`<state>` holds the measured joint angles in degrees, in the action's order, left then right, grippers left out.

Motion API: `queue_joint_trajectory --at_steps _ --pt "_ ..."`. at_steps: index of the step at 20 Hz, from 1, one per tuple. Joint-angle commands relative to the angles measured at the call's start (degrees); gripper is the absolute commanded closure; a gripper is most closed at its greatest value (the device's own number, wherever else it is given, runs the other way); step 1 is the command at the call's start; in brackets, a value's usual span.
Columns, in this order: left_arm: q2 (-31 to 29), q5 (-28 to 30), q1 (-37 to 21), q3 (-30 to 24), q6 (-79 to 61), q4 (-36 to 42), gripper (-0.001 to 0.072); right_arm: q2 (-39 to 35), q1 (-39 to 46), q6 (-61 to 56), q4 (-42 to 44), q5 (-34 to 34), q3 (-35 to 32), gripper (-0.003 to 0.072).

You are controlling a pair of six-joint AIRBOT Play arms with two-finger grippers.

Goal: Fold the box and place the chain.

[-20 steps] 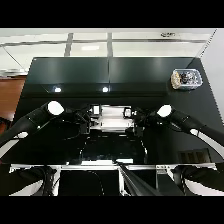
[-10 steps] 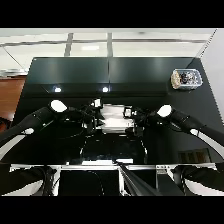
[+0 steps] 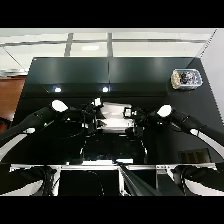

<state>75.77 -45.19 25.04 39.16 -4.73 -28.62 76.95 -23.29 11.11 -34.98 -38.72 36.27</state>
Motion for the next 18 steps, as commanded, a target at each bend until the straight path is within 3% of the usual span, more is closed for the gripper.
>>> queue_joint_trajectory --at_steps 1,2,3,4,5,6,7,10,13,16,18 --pt "0.0 0.0 -0.1 0.1 0.3 0.1 0.0417 0.0 0.0 0.0 0.0 0.0 0.0 0.0319" --pt "0.0 -0.1 -0.1 0.1 0.2 0.0 0.0616 0.0 0.0 0.0 0.0 0.0 0.0 0.0319" --pt "0.0 -0.1 -0.1 0.1 0.2 0.0 0.055 0.0 0.0 0.0 0.0 0.0 0.0 0.0319" --pt "-0.1 0.0 -0.1 0.1 0.3 0.2 0.0313 0.0 0.0 0.0 0.0 0.0 0.0 0.0319" --pt "-0.4 0.0 -0.2 0.1 1.1 -0.2 0.0319 0.0 0.0 0.0 0.0 0.0 0.0 0.0319" --pt "-1.2 -0.1 -0.7 0.3 2.6 -1.7 0.0549 0.0 0.0 0.0 0.0 0.0 0.0 0.0319" --pt "-2.2 -1.0 -1.5 0.8 6.0 -3.9 0.0685 0.0 0.0 0.0 0.0 0.0 0.0 0.032" --pt "-6.9 -4.0 -5.1 2.9 24.9 -10.0 0.0685 0.0 0.0 0.0 0.0 0.0 0.0 0.0319" --pt "-12.4 -6.6 -10.0 2.8 35.5 -17.8 0.0685 0.0 0.0 0.0 0.0 0.0 0.0 0.0319" --pt "-12.4 -9.9 -17.9 1.8 60.9 -22.3 0.0685 0.0 0.0 0.0 0.0 0.0 0.0 0.0319" --pt "-10.3 -11.8 -23.3 -1.0 74.1 -19.8 0.0685 0.0 0.0 0.0 0.0 0.0 0.0 0.0319"
